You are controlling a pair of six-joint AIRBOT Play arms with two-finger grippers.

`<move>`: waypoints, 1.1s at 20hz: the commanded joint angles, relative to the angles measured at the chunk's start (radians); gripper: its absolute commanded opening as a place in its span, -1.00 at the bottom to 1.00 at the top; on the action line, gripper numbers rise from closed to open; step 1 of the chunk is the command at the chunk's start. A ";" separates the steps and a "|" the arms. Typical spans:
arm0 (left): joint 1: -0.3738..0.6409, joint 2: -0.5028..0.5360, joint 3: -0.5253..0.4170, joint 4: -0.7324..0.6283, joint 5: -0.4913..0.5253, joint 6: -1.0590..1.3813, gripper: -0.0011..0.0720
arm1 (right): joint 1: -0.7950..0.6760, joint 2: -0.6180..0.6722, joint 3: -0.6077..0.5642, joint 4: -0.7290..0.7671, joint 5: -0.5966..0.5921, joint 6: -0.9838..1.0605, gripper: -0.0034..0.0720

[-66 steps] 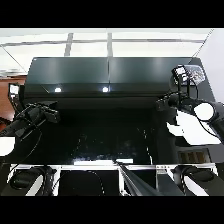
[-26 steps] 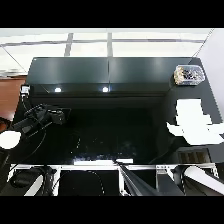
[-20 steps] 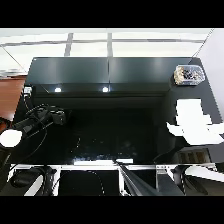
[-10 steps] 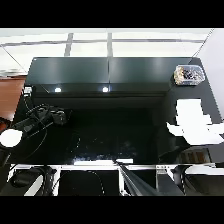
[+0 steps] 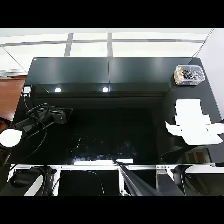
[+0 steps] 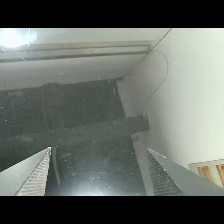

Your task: Fold the box and place the chain.

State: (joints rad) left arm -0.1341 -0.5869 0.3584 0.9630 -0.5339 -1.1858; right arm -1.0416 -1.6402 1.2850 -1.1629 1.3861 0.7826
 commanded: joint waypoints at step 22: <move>0.000 -0.001 0.000 -0.004 -0.028 0.000 0.96 | 0.602 0.555 -0.501 0.514 -0.267 0.046 -0.88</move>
State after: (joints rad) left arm -0.1341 -0.5873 0.3584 0.9592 -0.5449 -1.1858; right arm -0.5327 -1.1725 0.9073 -0.7635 1.2415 0.8265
